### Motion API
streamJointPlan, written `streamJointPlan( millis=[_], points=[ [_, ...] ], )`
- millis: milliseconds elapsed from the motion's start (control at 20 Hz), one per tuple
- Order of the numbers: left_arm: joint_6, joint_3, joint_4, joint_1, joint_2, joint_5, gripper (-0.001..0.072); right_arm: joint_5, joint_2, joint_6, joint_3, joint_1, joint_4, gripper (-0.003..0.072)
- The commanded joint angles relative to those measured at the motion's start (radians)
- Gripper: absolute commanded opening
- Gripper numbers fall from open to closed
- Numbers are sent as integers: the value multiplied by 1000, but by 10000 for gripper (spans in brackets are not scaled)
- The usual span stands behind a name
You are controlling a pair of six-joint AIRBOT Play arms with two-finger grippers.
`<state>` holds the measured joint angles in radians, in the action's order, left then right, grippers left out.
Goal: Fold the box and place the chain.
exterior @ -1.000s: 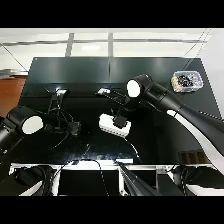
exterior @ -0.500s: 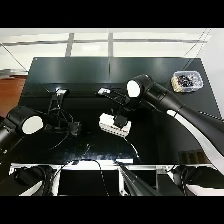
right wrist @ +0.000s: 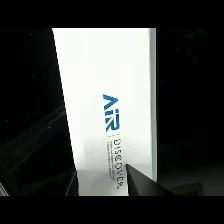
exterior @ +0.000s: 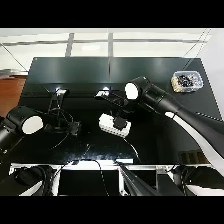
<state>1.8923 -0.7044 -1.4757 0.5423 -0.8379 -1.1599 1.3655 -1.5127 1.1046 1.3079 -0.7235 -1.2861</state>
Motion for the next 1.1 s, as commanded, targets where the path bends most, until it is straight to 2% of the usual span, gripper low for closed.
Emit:
streamJointPlan(
  millis=[0,400,450,750,950,1050],
  points=[
    [0,0,0,0,-1,1,699,-2,-2,3,-9,-4,-1,318],
    [0,0,0,0,-1,2,699,-12,-2,3,-9,-4,-14,322],
    [0,0,0,0,-1,2,699,-18,-2,3,-9,-4,-15,372],
    [0,0,-1,0,-1,4,699,-24,3,7,-7,-3,-16,378],
    [0,0,-1,0,-1,5,699,-16,75,50,13,8,-21,378],
    [0,0,0,0,-1,4,699,29,137,140,13,42,-23,377]
  ],
)
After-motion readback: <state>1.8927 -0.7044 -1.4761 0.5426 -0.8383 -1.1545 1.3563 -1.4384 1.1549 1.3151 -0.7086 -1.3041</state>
